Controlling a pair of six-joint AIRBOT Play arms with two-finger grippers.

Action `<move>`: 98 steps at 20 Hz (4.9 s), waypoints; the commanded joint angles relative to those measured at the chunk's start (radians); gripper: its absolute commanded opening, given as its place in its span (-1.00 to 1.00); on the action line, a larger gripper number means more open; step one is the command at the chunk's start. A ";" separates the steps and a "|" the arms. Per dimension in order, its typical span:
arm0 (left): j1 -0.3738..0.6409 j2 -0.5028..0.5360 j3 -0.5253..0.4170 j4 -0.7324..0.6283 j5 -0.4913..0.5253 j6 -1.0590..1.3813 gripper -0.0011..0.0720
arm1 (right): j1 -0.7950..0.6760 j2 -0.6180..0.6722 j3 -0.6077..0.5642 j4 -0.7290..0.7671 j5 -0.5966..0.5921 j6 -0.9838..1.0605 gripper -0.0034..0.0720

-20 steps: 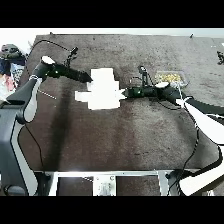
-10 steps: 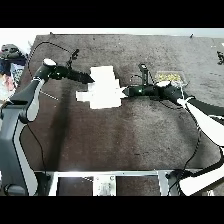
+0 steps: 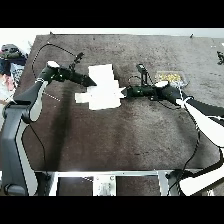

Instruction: Fold the box and place the chain.

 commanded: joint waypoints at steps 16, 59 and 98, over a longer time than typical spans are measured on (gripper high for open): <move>0.000 0.000 0.000 0.002 -0.048 0.566 -0.94 | -0.168 0.043 0.002 0.023 0.068 0.007 -0.01; -0.007 -0.003 -0.070 0.073 0.051 0.807 -0.94 | 0.032 0.027 0.076 -0.148 0.163 -0.730 0.70; -0.007 -0.003 -0.070 0.072 0.052 0.807 -0.94 | 0.047 -0.059 0.173 -0.116 0.071 -0.842 0.98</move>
